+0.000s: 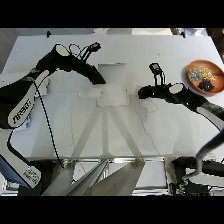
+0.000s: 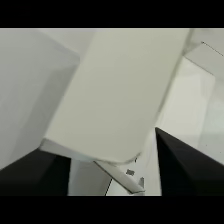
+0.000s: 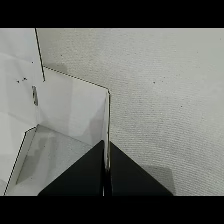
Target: Fold the box and place the chain.
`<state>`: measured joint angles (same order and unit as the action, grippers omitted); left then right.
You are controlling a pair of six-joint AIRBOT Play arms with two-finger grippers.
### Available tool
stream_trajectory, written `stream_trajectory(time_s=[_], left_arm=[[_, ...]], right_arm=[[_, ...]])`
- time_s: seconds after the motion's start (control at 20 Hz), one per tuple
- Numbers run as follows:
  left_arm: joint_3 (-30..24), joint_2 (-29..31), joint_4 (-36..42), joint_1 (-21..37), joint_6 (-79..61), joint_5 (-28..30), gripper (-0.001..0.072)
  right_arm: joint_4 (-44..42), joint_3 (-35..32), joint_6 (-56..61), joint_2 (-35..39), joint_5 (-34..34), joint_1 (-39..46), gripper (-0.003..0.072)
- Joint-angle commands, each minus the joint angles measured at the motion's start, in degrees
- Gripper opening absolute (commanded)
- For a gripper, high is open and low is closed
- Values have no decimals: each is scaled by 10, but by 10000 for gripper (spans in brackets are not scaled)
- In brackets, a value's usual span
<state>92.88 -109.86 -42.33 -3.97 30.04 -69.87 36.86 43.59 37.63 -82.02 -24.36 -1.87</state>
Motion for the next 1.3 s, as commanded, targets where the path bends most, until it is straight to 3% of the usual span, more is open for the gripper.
stream_trajectory(time_s=[0.0, 0.05, 0.1, 0.2, 0.25, 0.4, 0.45, 1.25], left_arm=[[0, -3, 7, 0, -45, -30, 406], [0, -3, 7, 0, -54, -32, 373], [0, -4, 7, 0, -61, -33, 291], [0, -3, 7, 0, -78, -33, 250], [0, -3, 7, 0, -83, -33, 166], [0, -3, 7, 0, -93, -35, 135], [0, -4, 7, 0, -93, -35, 13], [0, -3, 8, 0, -95, -33, 9]], right_arm=[[0, 0, 0, 0, 0, 0, 15], [0, 0, 0, 0, 0, 0, 15], [0, 0, 0, 0, 0, 0, 15], [0, 0, 0, 0, 0, 0, 15], [0, 0, 0, 0, 0, 0, 15], [0, 0, 0, 0, 0, 0, 15], [0, 0, 0, 0, 0, 0, 15], [0, 0, 0, 0, 0, 0, 15]])
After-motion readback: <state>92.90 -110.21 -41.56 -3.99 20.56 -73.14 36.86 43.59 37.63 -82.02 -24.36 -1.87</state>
